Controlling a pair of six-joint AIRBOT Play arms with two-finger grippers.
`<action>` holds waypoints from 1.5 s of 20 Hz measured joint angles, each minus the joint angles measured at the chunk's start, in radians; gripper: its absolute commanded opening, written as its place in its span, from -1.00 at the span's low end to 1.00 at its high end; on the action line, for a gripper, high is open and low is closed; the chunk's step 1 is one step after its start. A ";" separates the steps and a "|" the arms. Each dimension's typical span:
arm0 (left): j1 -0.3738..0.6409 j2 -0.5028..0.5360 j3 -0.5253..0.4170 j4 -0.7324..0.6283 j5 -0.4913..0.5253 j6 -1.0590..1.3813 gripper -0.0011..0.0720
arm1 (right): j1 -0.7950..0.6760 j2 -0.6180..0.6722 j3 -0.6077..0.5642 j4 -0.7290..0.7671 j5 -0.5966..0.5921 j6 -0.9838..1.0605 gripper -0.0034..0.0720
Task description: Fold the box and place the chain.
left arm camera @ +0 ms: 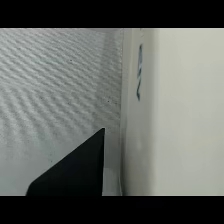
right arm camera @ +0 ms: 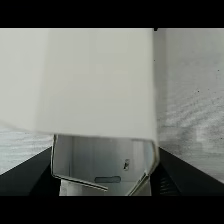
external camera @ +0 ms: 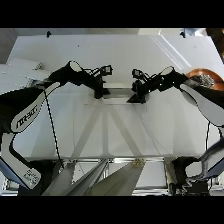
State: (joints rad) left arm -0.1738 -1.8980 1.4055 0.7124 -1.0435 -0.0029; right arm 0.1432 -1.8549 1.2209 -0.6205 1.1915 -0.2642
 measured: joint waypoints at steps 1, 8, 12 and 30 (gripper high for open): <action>0.000 0.000 0.000 0.000 0.000 0.000 -0.54 | 0.000 0.000 0.000 0.000 0.000 0.000 0.17; 0.009 0.014 0.000 0.000 -0.009 0.003 0.08 | 0.000 0.000 0.000 0.001 -0.001 0.002 0.17; 0.032 0.034 0.000 -0.001 -0.016 0.002 0.28 | 0.000 0.000 0.000 0.001 -0.001 0.002 0.17; 0.043 0.271 -0.061 0.152 -0.364 -0.026 -0.95 | 0.000 0.000 0.000 0.002 -0.003 0.002 0.17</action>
